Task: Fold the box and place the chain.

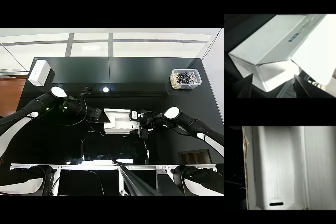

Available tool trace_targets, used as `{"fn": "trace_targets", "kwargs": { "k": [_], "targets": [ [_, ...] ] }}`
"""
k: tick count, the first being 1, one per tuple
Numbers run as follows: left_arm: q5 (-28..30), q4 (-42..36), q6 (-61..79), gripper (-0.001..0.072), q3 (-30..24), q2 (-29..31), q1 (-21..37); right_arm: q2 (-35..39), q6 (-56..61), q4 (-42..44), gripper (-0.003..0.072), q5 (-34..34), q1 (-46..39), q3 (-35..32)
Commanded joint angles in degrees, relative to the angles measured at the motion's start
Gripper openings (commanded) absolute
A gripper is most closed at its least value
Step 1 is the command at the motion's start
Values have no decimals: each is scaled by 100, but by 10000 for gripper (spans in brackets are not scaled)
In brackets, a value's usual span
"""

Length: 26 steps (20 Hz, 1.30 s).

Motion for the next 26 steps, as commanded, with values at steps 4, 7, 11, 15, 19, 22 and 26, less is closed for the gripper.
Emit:
{"fn": "trace_targets", "kwargs": {
  "k": [4,7,11,15,19,22,26],
  "targets": [
    [146,330,-417,570,33,0,-199,-2,17,4,462,-20,4,7],
    [273,750,-789,569,94,0,-352,-2,17,7,462,-20,4,7],
    [577,988,-1176,569,166,0,-514,-2,17,4,462,-20,4,7],
    [1054,2076,-2627,568,313,0,-960,-2,17,7,462,-20,4,7],
    [1370,3045,-3585,568,610,0,-1429,-2,17,7,462,-22,4,7],
    [1252,4277,-4509,568,955,0,-1862,-2,17,7,462,-22,4,7],
    [852,5305,-5471,551,1276,-4,-2343,-2,17,4,462,-22,4,7]
  ]
}}
